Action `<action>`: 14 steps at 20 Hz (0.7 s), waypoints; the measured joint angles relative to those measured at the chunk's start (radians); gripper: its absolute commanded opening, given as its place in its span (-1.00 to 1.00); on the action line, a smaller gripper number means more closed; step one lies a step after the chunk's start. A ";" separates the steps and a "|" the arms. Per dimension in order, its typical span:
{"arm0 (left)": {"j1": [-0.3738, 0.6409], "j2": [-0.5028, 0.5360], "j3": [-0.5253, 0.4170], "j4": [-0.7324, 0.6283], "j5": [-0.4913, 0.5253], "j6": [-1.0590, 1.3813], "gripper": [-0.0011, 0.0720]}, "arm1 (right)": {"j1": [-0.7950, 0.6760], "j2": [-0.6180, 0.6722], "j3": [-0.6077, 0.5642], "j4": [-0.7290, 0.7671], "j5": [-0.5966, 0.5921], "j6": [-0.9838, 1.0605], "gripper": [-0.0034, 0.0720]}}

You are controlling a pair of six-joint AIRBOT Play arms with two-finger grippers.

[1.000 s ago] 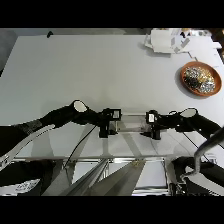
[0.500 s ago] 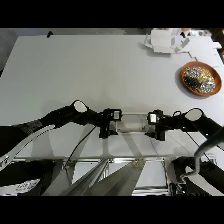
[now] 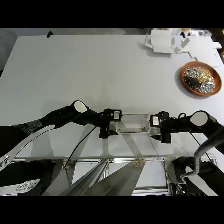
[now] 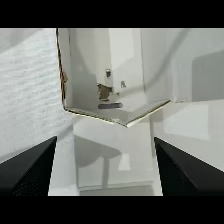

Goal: Fold the box and place the chain.

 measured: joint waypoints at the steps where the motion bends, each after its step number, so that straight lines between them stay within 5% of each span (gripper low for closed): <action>1: 0.000 0.000 0.000 0.000 0.000 0.000 -0.56 | 0.000 0.026 0.000 -0.004 0.007 0.024 0.40; 5: 0.000 0.000 0.000 0.000 0.000 0.000 -0.56 | 0.000 0.114 0.000 -0.006 0.064 0.084 -0.81; 14: 0.000 0.000 0.000 0.000 0.001 -0.001 -0.56 | 0.000 0.189 -0.001 0.356 0.025 0.048 -0.86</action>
